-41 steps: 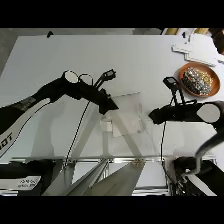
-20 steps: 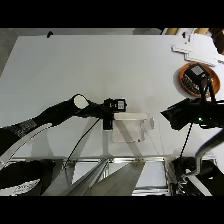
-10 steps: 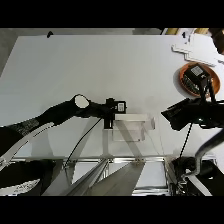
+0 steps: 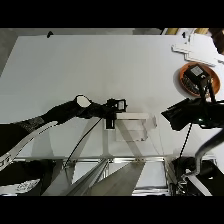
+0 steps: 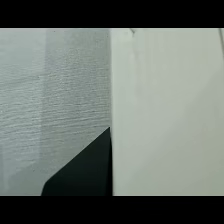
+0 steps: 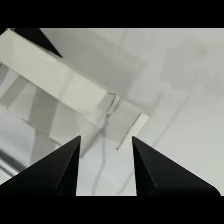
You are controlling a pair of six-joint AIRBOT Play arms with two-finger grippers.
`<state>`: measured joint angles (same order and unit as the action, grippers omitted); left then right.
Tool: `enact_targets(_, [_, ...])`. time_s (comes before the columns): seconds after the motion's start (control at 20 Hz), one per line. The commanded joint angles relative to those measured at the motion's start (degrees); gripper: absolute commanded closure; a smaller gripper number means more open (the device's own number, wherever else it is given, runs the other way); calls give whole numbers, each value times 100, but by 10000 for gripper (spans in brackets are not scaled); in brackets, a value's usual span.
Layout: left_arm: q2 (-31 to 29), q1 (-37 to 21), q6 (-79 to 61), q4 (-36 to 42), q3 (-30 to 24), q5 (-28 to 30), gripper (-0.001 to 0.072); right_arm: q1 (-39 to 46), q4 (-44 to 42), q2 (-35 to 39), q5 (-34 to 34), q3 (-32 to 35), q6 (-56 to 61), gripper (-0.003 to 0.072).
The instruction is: Fold the box and place the chain.
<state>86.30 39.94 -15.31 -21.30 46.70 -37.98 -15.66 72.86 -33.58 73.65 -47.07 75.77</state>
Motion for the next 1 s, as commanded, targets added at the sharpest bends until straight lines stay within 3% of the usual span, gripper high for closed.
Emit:
enact_targets(0.0, [22,-2,-11,-15,-4,7,700,-4,2,7,125,-4,-195,326])
enact_targets(0.35, [22,9,-9,-13,-4,2,700,-4,-22,4,553,225,-1165,339])
enact_targets(0.55, [22,9,-7,-13,-4,2,700,-4,-911,7,623,811,-2302,666])
enact_targets(0.7, [22,9,-7,-13,-4,2,700,-7,-1646,7,330,1368,-3497,666])
enact_targets(0.95, [22,9,-7,-13,-4,4,700,-511,-1467,-173,-428,2017,-4833,666])
